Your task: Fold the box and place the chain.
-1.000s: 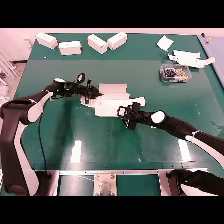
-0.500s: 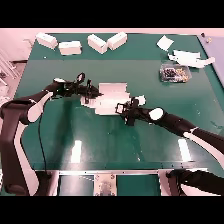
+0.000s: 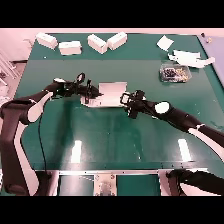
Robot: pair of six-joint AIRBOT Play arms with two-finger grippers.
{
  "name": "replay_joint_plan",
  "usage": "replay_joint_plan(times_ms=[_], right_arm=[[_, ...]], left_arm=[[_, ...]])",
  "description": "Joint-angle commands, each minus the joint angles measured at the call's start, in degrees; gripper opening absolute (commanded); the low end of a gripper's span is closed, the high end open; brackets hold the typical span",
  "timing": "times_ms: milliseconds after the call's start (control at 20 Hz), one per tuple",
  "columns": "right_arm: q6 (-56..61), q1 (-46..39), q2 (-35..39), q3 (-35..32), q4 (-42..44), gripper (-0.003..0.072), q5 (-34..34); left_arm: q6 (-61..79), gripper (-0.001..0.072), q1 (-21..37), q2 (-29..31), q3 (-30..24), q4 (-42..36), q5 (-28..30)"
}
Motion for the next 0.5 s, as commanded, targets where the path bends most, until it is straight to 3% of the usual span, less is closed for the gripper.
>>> replay_joint_plan(times_ms=[0,200,450], right_arm=[[-0.8,-2.1,-2.6,2.9,0.8,0.0526,3.6],[-1.1,-5.3,-7.1,8.4,1.7,0.0542,16.6],[-4.5,-8.5,-7.8,11.2,1.3,0.0556,19.9]], left_arm=[[0.0,0.0024,0.0,0.0,0.0,0.0,0.0],[0.0,0.0024,0.0,0.0,0.0,-0.1,0.0],[0.0,0.0024,0.0,0.0,0.0,-0.1,0.0]])
